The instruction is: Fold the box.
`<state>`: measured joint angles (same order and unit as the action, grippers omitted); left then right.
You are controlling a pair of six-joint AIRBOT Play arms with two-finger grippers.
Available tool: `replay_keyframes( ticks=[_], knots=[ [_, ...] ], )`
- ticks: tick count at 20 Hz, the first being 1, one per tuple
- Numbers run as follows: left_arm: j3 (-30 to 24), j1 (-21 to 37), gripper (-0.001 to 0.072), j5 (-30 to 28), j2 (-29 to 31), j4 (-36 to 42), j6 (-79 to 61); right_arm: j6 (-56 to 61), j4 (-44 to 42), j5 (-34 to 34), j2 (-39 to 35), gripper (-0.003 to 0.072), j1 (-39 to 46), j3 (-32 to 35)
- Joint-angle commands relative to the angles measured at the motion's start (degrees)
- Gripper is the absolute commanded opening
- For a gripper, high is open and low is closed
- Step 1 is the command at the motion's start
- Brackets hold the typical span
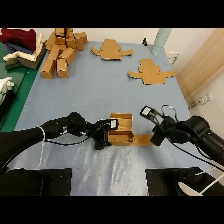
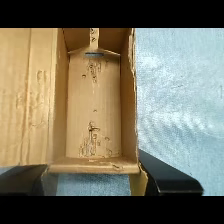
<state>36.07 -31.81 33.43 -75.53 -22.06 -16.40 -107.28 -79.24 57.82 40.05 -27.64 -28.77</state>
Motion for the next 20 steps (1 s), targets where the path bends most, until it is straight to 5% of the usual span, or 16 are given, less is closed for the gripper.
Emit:
replay_keyframes(
  ticks=[1,10,20],
  knots=[
    [0.04,0.07,0.0395,0.0,-0.02,-0.02,-0.04,26.14,10.43,5.75,-0.42,0.0003,3.26,-0.28],
    [0.04,0.07,0.0395,0.0,-0.02,-0.04,-0.04,17.07,-24.24,-4.92,11.1,0.0003,8.96,2.73],
    [0.04,0.07,0.0395,0.0,-0.02,-0.04,-0.04,12.35,-31.87,-7.06,12.68,0.0003,8.96,2.78]
  ],
)
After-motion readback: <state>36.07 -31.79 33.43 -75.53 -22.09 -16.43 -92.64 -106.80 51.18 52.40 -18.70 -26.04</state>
